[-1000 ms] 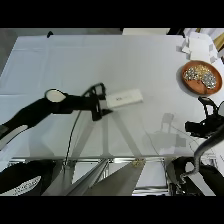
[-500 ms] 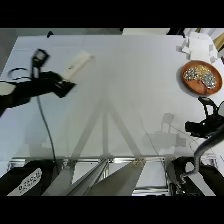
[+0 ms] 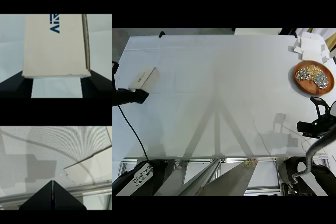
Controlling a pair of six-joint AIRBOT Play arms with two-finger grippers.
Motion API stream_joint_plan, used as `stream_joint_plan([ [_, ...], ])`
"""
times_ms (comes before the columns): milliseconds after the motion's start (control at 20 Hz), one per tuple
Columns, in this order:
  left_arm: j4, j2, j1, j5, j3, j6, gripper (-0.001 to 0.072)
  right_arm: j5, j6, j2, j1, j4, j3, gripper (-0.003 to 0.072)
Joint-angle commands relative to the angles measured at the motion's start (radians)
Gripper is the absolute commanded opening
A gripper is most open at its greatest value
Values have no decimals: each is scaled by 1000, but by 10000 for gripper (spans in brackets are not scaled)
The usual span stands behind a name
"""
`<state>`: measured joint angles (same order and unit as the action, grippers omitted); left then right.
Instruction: Fold the box and place the chain.
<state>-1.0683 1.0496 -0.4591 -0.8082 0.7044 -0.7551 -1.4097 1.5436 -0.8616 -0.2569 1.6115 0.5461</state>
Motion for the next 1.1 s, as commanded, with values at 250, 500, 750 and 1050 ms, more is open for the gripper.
stream_joint_plan([
  [250,-123,59,-30,-82,-35,-87,4,0,0,-1,-1,0,0,18],
  [500,-139,60,-29,-113,-35,-87,10,0,0,0,-1,0,0,18],
  [750,-164,60,-29,-146,-35,-87,276,0,0,0,-1,0,0,18],
  [1050,-203,69,-30,-215,-35,-93,578,0,0,0,-1,0,0,18],
])
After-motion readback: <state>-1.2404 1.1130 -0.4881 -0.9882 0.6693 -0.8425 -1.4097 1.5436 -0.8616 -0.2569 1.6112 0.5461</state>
